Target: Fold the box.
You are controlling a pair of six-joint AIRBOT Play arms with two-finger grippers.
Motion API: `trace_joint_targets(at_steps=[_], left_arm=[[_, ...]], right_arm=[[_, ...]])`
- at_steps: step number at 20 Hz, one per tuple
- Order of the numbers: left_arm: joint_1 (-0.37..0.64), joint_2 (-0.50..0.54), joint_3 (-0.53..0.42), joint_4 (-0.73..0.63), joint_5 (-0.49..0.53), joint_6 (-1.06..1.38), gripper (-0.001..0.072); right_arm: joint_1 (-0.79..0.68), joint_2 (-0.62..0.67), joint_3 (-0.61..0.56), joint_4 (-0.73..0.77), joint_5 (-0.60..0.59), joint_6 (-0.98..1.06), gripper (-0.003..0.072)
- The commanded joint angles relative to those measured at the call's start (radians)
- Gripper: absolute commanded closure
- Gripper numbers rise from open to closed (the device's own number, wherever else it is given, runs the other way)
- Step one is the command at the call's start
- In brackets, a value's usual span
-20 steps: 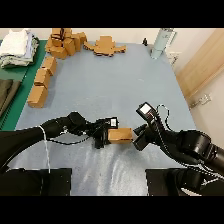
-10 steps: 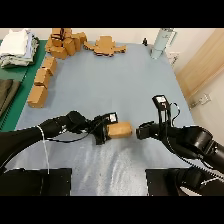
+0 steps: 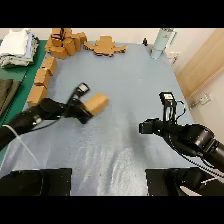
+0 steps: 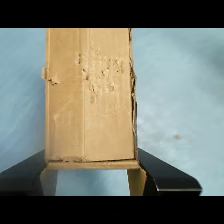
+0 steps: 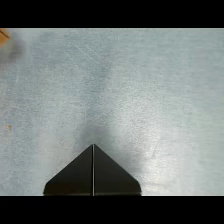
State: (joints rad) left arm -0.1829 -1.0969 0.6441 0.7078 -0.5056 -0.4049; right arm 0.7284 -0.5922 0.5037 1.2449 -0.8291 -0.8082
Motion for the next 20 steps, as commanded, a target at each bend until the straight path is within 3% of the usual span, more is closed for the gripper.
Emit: trace_joint_targets(at_steps=[1, 8, 13, 17, 20], left_arm=[[0.233, 0.074, -0.002, 0.302, -0.201, -0.292, 0.041], [0.615, 0.281, -0.089, 0.411, -0.382, -0.326, 0.041], [0.776, 0.306, -0.142, 0.484, -0.502, -0.351, 0.041], [0.885, 0.306, -0.145, 0.496, -0.468, -0.372, 0.041], [0.901, 0.304, -0.151, 0.478, -0.353, -0.37, 0.041]], right_arm=[[-0.002, -0.001, 0.001, -0.035, 0.004, 0.006, 0.0682], [-0.002, -0.001, 0.0, -0.088, 0.021, 0.005, 0.0682], [-0.002, -0.001, 0.0, -0.112, 0.062, 0.005, 0.0682], [-0.002, -0.001, -0.001, -0.112, 0.065, 0.006, 0.0682], [-0.002, -0.014, -0.001, -0.112, 0.066, 0.006, 0.0682]])
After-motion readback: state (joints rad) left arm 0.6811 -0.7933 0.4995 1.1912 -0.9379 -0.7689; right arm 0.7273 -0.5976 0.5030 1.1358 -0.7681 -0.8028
